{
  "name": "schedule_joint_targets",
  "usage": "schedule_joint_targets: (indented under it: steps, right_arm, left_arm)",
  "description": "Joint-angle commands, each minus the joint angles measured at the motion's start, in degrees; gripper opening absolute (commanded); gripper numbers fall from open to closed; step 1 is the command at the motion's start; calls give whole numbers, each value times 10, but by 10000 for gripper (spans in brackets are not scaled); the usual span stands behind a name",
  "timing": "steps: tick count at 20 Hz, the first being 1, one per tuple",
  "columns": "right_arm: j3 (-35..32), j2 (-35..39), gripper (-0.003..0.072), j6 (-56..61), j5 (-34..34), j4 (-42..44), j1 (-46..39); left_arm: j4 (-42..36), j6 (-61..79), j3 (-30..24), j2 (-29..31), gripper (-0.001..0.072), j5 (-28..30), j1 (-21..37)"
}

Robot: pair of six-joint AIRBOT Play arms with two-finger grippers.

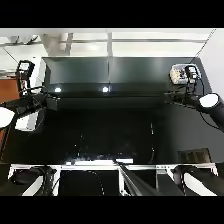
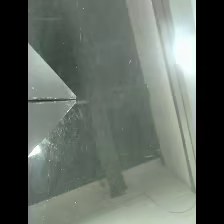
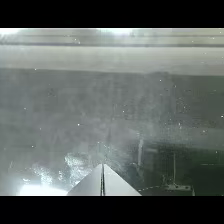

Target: Fold the box and place the chain.

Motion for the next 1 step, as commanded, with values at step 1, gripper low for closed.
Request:
schedule_joint_targets:
  steps: [1]
  right_arm:
    - [0, 0, 11, -1, 0, 0, 0]
  left_arm:
    - [0, 1, 0, 0, 26, 1, 0]
